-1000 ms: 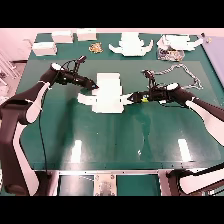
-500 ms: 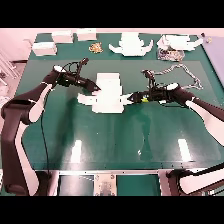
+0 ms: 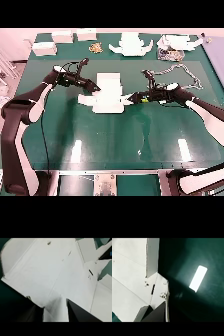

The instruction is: Fold the box and place the chain.

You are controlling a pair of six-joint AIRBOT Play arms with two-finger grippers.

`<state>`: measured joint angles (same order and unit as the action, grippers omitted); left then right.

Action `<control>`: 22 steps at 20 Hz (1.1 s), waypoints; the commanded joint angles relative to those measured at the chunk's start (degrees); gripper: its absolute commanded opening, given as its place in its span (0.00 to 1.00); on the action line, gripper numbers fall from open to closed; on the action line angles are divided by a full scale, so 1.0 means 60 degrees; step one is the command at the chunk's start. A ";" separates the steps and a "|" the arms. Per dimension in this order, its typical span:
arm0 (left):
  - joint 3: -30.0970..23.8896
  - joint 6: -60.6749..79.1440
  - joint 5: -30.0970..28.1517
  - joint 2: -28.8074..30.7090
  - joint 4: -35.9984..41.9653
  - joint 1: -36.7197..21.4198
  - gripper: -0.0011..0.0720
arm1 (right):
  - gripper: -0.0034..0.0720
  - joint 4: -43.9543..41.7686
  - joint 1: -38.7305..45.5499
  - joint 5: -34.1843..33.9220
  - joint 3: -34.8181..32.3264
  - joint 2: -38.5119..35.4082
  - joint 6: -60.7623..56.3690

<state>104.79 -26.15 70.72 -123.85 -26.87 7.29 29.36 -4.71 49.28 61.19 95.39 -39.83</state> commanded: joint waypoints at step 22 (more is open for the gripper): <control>0.0000 0.4758 0.2284 -0.0142 0.1016 -0.0288 0.03 | 0.31 -0.0153 0.0357 0.0011 0.0280 -0.0117 -0.0004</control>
<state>104.81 -5.63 80.01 -124.70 -23.44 6.52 29.21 -3.60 49.30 62.04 95.13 -39.77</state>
